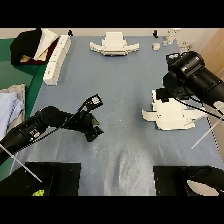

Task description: Fold the box.

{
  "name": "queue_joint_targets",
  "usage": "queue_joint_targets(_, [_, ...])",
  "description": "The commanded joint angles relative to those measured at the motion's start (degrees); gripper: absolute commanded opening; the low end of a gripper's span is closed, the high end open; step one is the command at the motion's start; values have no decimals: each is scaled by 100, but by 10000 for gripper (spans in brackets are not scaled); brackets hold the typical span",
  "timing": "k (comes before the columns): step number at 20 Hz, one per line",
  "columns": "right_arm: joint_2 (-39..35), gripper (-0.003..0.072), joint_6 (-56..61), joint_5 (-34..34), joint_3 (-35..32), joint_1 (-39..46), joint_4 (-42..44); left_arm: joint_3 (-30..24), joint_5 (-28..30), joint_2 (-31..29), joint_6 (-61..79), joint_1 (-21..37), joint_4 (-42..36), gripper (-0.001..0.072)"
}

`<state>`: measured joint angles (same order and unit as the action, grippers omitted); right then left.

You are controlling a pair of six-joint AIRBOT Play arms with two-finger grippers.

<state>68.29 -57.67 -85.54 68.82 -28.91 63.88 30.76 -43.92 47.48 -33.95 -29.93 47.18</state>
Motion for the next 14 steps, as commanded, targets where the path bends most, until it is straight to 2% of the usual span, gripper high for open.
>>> queue_joint_targets(1, [-4,462,2,2,4,0,2,2,0,-4,2,0,0,449])
queue_joint_targets(8, [-4,462,2,2,4,0,2,2,0,-7,2,2,0,449])
queue_joint_targets(11, [-4,463,-2625,780,4,2,-1381,2,0,-7,2,2,0,449])
queue_joint_targets(14, [-4,462,-3401,896,4,2,-1958,2,0,-4,2,2,2,449])
